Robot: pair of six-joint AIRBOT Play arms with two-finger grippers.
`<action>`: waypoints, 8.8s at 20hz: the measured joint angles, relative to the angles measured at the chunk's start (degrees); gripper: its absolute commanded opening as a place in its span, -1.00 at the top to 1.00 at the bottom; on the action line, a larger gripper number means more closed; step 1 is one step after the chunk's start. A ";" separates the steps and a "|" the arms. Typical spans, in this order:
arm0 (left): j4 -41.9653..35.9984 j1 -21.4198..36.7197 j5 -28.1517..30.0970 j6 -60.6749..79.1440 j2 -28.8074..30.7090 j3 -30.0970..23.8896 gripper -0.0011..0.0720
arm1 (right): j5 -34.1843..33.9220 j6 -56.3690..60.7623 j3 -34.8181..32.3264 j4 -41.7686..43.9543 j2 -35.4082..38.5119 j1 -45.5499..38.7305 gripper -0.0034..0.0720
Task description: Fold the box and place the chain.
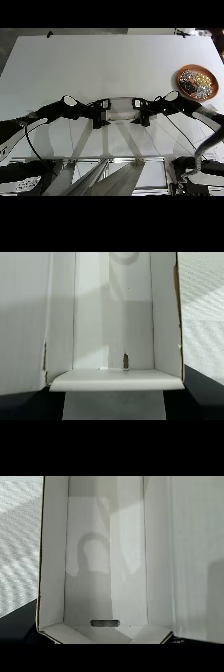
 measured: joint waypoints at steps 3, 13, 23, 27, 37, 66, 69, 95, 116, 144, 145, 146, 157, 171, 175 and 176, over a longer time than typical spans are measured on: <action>0.00 0.00 0.07 -0.02 0.00 0.00 0.40 | 0.00 0.00 -0.02 0.00 0.00 0.00 -0.51; -0.02 0.00 0.15 -0.04 0.00 -0.02 0.40 | 0.00 0.00 0.00 0.00 0.00 0.00 -0.50; -0.02 -0.02 0.24 0.00 0.00 -0.02 0.40 | 2.62 10.60 0.07 -5.33 0.59 0.00 -0.95; 0.00 -0.02 0.24 0.04 -0.02 0.00 0.40 | 4.76 20.02 0.00 -12.94 3.06 0.00 -0.95; -0.20 -0.02 0.13 -0.22 -0.04 -0.02 0.40 | 10.34 37.27 -0.07 -33.20 16.00 -0.02 -0.86; -0.02 -0.02 0.02 -0.04 -0.04 -0.02 0.40 | -6.25 41.92 -0.09 0.74 15.52 -0.02 0.89; -0.02 -0.02 0.02 -0.04 -0.04 -0.02 0.40 | -7.89 44.94 -0.02 0.11 12.55 -0.02 0.89; -0.02 -0.02 0.00 -0.02 -0.04 -0.02 0.40 | 14.23 52.35 2.58 -22.51 25.90 -0.02 0.89; -0.04 -0.02 0.00 -0.13 -0.04 -0.02 0.40 | 2.60 26.47 -1.70 -21.27 19.37 2.71 0.33; 0.07 -0.02 -0.02 0.04 -0.04 -0.02 0.40 | -1.84 25.53 -1.73 -13.57 11.34 8.20 0.18; 0.07 -0.02 -0.02 0.04 -0.04 -0.02 0.40 | -1.81 25.53 -1.73 -13.44 11.37 8.20 0.18; 0.04 -0.02 -0.02 0.02 -0.04 -0.02 0.40 | -1.79 25.53 -1.73 -13.38 11.52 8.22 0.18; -0.11 -0.02 0.00 -0.15 -0.04 -0.04 0.40 | 7.02 39.19 -1.77 -21.11 27.89 -0.61 0.89; -0.02 -0.02 0.00 -0.02 -0.04 -0.04 0.40 | 17.75 96.94 -6.01 -30.73 28.74 -18.75 0.89; 0.00 -0.02 0.00 -0.02 -0.04 -0.04 0.40 | 12.85 97.29 -7.80 -26.67 23.54 -17.88 0.89; 0.00 -0.02 0.00 -0.02 -0.04 -0.04 0.40 | 11.96 96.41 -8.02 -25.07 22.10 -17.27 0.89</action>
